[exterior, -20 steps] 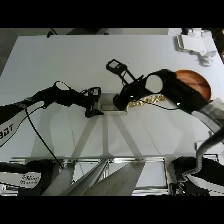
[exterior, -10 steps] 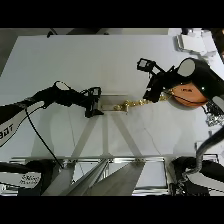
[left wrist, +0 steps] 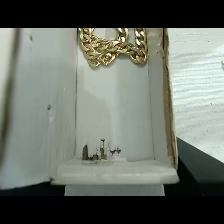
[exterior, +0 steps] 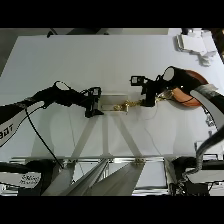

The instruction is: Fold the box and place the chain.

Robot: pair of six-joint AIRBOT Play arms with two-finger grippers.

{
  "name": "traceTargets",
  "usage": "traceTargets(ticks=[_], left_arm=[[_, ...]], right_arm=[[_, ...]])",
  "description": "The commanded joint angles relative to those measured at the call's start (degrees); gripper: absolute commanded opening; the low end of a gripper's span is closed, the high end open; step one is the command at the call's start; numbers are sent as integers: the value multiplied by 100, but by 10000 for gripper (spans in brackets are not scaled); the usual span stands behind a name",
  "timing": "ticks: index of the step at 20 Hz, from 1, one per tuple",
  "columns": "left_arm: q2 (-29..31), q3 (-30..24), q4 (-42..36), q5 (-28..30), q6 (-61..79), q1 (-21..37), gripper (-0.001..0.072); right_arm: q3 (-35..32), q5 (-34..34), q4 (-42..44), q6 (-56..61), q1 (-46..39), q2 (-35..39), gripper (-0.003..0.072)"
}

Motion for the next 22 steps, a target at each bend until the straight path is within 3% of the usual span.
traceTargets(ticks=[1,3,4,5,6,9,14,17,22], left_arm=[[-2,-2,0,0,2,2,278],[-2,-2,0,0,2,2,278],[-2,-2,2,-2,2,2,278],[-2,-2,0,0,2,2,278],[-2,-2,0,0,2,2,278],[-2,-2,0,0,2,2,278],[-2,-2,0,0,2,2,278],[-2,-2,0,-2,2,2,278],[-2,-2,0,0,2,2,278]], right_arm=[[-9,-125,4,-94,142,-289,680],[-33,-337,-26,-68,151,-389,644],[-44,-435,-42,-50,151,-398,448],[-44,-424,-44,44,151,-380,125],[-44,-358,-63,210,162,-341,15],[-44,-129,-168,866,319,20,13],[-31,-37,166,1617,791,1259,12],[-15,66,874,1777,1097,1849,12],[238,-295,2592,1755,1519,1930,12]])
